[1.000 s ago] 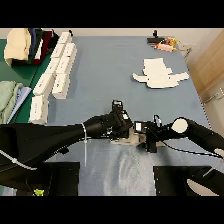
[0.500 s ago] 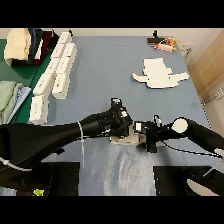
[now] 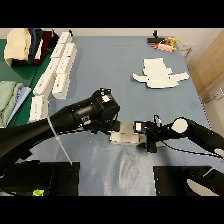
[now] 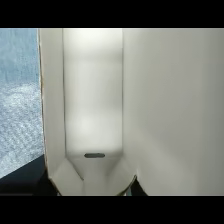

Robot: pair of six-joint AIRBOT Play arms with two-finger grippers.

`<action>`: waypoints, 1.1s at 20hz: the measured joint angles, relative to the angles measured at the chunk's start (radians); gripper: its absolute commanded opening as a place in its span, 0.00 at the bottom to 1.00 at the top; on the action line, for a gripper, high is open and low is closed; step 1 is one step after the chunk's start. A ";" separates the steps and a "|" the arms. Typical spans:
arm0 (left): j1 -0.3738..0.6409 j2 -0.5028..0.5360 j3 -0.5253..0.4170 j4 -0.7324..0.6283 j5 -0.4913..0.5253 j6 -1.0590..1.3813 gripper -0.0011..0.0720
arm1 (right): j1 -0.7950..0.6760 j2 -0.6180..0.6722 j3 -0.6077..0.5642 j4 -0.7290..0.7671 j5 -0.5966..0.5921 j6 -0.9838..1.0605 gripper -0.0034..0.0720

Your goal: Fold the box.

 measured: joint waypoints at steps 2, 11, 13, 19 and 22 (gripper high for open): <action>0.026 0.029 -0.002 -0.014 -0.101 0.063 0.04 | 0.000 0.000 0.000 0.000 0.000 0.000 0.71; 0.193 0.159 -0.147 -0.209 -0.136 0.670 0.04 | 0.000 0.000 0.000 0.000 0.000 0.000 0.71; 0.211 0.179 -0.190 -0.229 -0.064 0.860 0.04 | 0.000 0.000 0.000 0.000 0.000 0.000 0.71; 0.374 0.232 -0.357 -0.351 0.236 1.538 0.97 | 0.000 0.000 0.000 0.000 0.000 0.000 0.71; 0.456 0.243 -0.449 -0.528 0.378 1.923 0.97 | 0.000 0.000 0.000 0.000 0.000 0.000 0.71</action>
